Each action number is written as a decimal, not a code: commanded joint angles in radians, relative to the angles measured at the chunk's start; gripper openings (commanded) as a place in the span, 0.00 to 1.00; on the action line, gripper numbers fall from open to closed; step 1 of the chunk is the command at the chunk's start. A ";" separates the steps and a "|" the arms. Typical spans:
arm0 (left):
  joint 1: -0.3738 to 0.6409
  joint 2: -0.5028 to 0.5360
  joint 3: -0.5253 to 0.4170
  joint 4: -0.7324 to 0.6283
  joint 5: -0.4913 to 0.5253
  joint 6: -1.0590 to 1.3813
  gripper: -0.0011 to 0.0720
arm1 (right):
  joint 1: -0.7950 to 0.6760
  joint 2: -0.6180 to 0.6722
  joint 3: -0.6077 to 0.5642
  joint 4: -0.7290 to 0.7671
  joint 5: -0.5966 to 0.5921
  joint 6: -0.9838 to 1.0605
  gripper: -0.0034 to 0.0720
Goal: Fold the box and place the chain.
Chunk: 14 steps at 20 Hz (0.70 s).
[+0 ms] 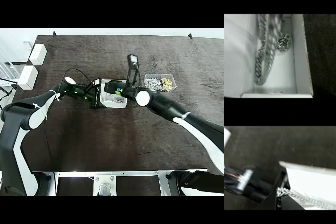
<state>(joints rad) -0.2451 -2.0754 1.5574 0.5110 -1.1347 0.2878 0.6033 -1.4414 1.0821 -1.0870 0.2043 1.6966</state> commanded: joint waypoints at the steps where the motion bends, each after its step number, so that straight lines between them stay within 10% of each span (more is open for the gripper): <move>1: 0.000 0.000 0.001 0.000 0.000 0.000 0.26 | 0.016 -0.093 -0.003 0.029 -0.017 0.002 0.05; 4: 0.000 0.000 0.001 0.000 0.000 0.000 0.26 | -0.003 -0.129 -0.008 0.028 -0.011 0.002 0.06; 7: 0.000 0.000 0.001 0.000 0.000 0.000 0.26 | -0.058 -0.110 -0.012 0.009 0.070 0.001 0.75; 14: 0.000 0.000 0.001 0.000 0.000 0.000 0.26 | -0.290 0.153 -0.150 -0.084 0.126 0.003 0.74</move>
<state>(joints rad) -0.2451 -2.0754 1.5574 0.5110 -1.1347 0.2882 0.4080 -1.3876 1.0019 -1.1431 0.3092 1.6981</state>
